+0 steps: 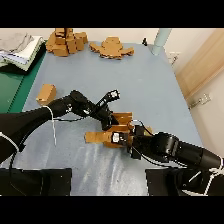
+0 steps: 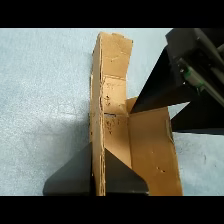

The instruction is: Fold the box.

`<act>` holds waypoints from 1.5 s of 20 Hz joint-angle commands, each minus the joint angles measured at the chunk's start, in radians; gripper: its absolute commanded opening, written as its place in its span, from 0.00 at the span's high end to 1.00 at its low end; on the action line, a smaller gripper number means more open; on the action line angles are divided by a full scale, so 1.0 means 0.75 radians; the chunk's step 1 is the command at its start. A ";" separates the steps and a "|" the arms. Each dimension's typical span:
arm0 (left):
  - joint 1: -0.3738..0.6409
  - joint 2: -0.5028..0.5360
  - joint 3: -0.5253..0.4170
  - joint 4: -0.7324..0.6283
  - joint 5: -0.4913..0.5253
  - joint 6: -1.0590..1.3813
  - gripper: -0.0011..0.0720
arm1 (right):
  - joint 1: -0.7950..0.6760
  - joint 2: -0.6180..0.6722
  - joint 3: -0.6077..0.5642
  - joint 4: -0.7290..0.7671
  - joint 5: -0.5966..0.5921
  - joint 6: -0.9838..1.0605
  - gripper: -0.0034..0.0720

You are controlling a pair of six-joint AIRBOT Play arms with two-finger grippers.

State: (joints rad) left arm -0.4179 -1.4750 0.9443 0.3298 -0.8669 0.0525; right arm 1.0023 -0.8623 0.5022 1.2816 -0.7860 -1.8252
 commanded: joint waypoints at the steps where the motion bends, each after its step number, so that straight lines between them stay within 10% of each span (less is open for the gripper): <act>1: 0.000 -0.001 0.000 0.000 0.001 0.000 0.97 | -0.017 0.017 0.002 -0.073 0.144 0.075 0.25; 13: 0.000 -0.001 0.000 0.000 0.001 0.000 0.97 | -0.016 -0.036 0.003 -0.013 0.111 0.072 0.23; 14: 0.000 -0.001 0.000 0.000 0.001 0.000 0.97 | -0.016 -0.033 0.007 -0.014 0.080 0.071 0.04; 19: 0.000 -0.001 0.000 0.000 0.001 0.000 0.97 | -0.109 0.060 0.010 0.011 0.037 -0.072 0.00; 30: 0.000 -0.001 0.000 0.000 0.001 0.000 0.97 | -0.566 0.094 0.013 0.722 0.057 -0.998 0.00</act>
State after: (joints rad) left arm -0.4179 -1.4750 0.9443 0.3294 -0.8665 0.0525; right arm 0.6487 -0.7937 0.5110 1.6650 -0.7563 -2.3833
